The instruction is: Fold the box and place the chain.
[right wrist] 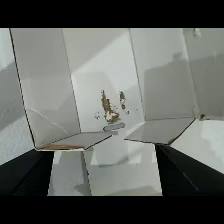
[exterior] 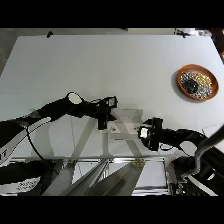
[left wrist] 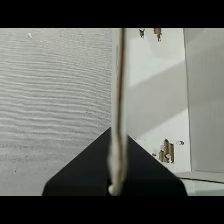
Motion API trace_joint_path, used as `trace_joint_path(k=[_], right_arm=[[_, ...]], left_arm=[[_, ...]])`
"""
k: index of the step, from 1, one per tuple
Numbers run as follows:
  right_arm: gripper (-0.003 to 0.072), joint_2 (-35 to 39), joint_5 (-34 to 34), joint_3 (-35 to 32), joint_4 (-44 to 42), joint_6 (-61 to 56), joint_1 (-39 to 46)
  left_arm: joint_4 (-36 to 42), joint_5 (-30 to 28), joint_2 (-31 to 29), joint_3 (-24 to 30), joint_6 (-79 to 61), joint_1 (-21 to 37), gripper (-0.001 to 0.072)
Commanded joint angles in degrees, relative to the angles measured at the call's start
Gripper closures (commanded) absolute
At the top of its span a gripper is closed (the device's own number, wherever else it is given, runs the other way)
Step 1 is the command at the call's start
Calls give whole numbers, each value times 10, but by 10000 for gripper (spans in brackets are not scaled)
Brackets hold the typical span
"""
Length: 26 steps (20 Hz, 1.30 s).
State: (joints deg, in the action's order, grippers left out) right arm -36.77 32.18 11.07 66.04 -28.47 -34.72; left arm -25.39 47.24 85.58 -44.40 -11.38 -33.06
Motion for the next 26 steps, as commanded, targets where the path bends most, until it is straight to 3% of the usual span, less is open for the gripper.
trace_joint_path(k=[1, 13, 20, 26], right_arm=[[-27, -2, 1, 0, -6, -2, -3], [-25, -2, -49, 0, -20, 10, 49], [-21, -2, -50, 0, -99, 164, 52], [-20, -39, -49, 14, -136, 189, 92]], left_arm=[[0, -1, 0, 0, 0, 0, 696], [0, -1, 0, 0, 0, 0, 696], [0, -1, 0, 0, 0, 0, 696], [0, -1, 0, 0, 0, 0, 696]])
